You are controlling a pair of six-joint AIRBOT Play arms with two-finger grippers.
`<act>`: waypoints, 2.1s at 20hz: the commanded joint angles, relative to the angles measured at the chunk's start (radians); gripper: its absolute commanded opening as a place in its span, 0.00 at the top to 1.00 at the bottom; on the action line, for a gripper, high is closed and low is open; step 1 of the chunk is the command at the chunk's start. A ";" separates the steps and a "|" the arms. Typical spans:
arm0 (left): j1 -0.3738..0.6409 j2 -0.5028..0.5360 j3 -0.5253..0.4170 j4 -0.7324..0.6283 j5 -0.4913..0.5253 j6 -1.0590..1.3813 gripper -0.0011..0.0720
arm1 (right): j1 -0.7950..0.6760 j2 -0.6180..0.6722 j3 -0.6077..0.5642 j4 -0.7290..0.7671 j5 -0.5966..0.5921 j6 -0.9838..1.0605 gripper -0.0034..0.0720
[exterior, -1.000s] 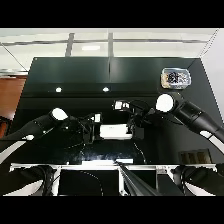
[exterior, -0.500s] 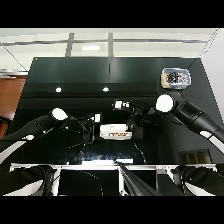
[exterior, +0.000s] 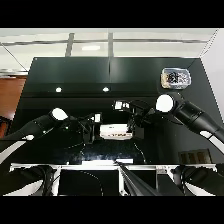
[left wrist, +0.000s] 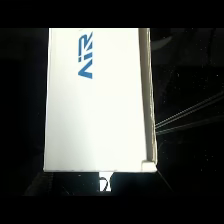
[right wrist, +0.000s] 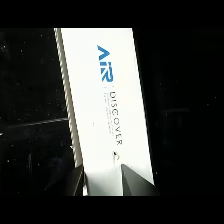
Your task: Fold the box and place the chain.
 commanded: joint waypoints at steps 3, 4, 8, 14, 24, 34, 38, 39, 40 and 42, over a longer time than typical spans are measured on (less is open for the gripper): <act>0.000 0.000 0.000 0.000 0.000 0.000 0.38 | 0.001 0.000 0.000 -0.005 0.031 0.000 0.57; 0.000 0.000 0.000 0.000 0.000 0.000 0.38 | 0.001 0.000 0.000 -0.005 0.029 0.000 0.57; 0.000 0.000 0.000 0.000 0.000 0.000 0.38 | 0.001 0.000 0.000 -0.006 0.025 0.000 0.57; 0.000 0.000 0.000 0.000 0.000 0.000 0.38 | 0.002 0.000 0.000 -0.005 0.023 0.002 0.57; 0.000 0.000 0.000 0.000 0.000 0.000 0.38 | 0.002 -0.008 -0.018 -0.006 0.019 0.003 0.57; 0.000 0.000 0.000 0.000 0.000 0.000 0.38 | 0.001 0.005 -0.016 -0.006 0.041 0.112 0.57; 0.000 0.000 0.000 0.000 0.001 0.000 0.38 | -0.007 0.051 -0.016 -0.001 0.007 0.163 0.57; 0.000 0.000 0.000 0.000 0.001 0.000 0.38 | -0.020 0.067 -0.016 0.003 0.001 0.192 0.57; 0.000 0.000 0.000 0.000 0.001 0.000 0.38 | -0.042 0.087 -0.016 0.006 0.001 0.254 0.57; 0.000 0.000 0.000 0.000 0.000 0.000 0.38 | -0.104 0.121 -0.017 0.008 0.034 0.496 0.67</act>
